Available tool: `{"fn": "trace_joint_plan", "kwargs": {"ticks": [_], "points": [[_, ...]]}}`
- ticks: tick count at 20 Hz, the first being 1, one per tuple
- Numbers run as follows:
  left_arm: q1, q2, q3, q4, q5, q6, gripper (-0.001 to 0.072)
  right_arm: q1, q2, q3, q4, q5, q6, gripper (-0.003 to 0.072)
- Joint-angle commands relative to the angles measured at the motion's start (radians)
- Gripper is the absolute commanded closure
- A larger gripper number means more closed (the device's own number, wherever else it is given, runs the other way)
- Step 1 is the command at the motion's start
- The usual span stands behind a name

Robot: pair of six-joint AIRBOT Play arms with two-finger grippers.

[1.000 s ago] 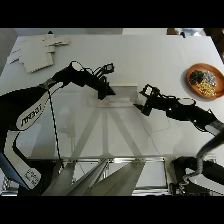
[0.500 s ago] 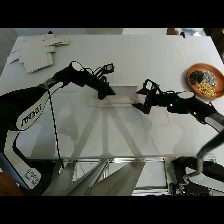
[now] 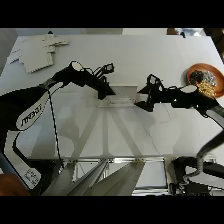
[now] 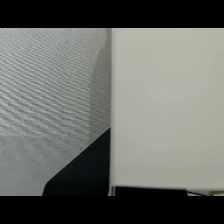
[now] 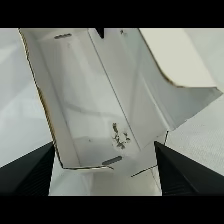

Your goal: Fold the box and place the chain.

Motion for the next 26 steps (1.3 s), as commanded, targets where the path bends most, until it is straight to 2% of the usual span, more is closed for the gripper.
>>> {"fn": "trace_joint_plan", "kwargs": {"ticks": [1, 4, 9, 12, 15, 18, 22, 26], "points": [[0.0, -0.001, 0.0, 0.0, 0.0, 0.0, 0.07, -0.012, -0.014, 0.043, -0.069, 0.073, 0.069, -0.0005], [0.0, -0.001, 0.0, 0.0, 0.0, 0.0, 0.07, -0.03, -0.014, 0.064, -0.115, 0.125, 0.102, -0.0005], [0.0, -0.001, 0.0, 0.0, 0.0, 0.0, 0.07, -0.031, -0.014, 0.065, -0.121, 0.073, 0.113, -0.0005], [0.0, -0.001, 0.0, 0.0, 0.0, 0.0, 0.07, -0.03, -0.007, 0.065, -0.183, 0.105, 0.083, -0.0005], [0.0, -0.001, 0.0, 0.0, 0.0, 0.0, 0.07, -0.031, 0.058, 0.064, -0.291, 0.093, 0.083, -0.0005], [0.0, -0.001, 0.0, 0.0, 0.0, 0.0, 0.07, -0.031, 0.132, 0.058, -0.308, 0.084, 0.082, -0.0005], [0.0, -0.001, 0.0, 0.0, 0.0, 0.0, 0.07, -0.03, 0.154, -0.025, -0.363, 0.076, 0.068, -0.0005], [0.0, -0.001, 0.0, 0.0, 0.0, 0.0, 0.07, -0.019, 0.144, -0.107, -0.301, -0.041, -0.031, -0.0005]]}}
